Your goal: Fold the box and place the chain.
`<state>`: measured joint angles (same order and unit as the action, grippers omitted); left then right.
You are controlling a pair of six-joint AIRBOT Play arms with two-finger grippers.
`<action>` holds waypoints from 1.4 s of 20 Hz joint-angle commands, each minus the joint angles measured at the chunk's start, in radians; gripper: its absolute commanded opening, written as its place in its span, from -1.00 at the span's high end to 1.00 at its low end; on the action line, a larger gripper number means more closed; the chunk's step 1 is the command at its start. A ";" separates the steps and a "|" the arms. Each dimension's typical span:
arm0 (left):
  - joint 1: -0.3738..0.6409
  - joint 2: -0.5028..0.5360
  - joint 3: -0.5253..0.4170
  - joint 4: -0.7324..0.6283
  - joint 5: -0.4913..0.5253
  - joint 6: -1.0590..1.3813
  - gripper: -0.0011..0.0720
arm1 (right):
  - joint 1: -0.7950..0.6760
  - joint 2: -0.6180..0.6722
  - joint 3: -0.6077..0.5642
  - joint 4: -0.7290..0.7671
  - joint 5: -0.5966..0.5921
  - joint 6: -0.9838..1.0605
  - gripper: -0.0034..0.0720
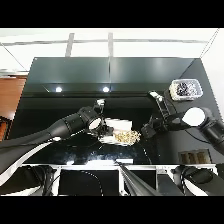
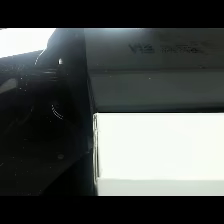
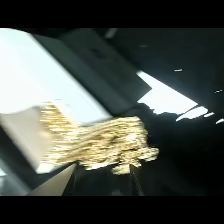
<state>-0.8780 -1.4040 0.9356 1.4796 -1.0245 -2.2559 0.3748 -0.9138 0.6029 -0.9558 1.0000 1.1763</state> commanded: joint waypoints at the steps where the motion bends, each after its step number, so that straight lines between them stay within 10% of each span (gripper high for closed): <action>1: 0.001 0.000 0.000 0.000 0.000 0.000 0.89 | 0.030 -0.002 -0.119 -0.037 -0.235 -0.238 -0.17; 2: 0.001 0.000 0.000 0.000 0.000 0.000 0.89 | 0.048 -0.002 -0.139 -0.042 -0.266 -0.338 -1.00; 11: 0.001 0.000 0.000 0.000 -0.002 0.000 0.89 | 0.116 -0.098 -0.167 0.149 -0.261 -1.026 -1.00; 25: 0.001 0.000 0.000 0.000 -0.002 0.000 0.89 | 0.119 -0.190 -0.169 0.195 -0.316 -1.098 -1.00; 28: 0.001 0.000 0.000 0.000 -0.002 0.000 0.89 | 0.119 -0.186 -0.169 0.178 -0.288 -1.084 -0.28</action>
<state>-0.8780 -1.4040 0.9356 1.4807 -1.0279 -2.2566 0.4942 -1.0985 0.4351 -0.7502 0.7055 0.0834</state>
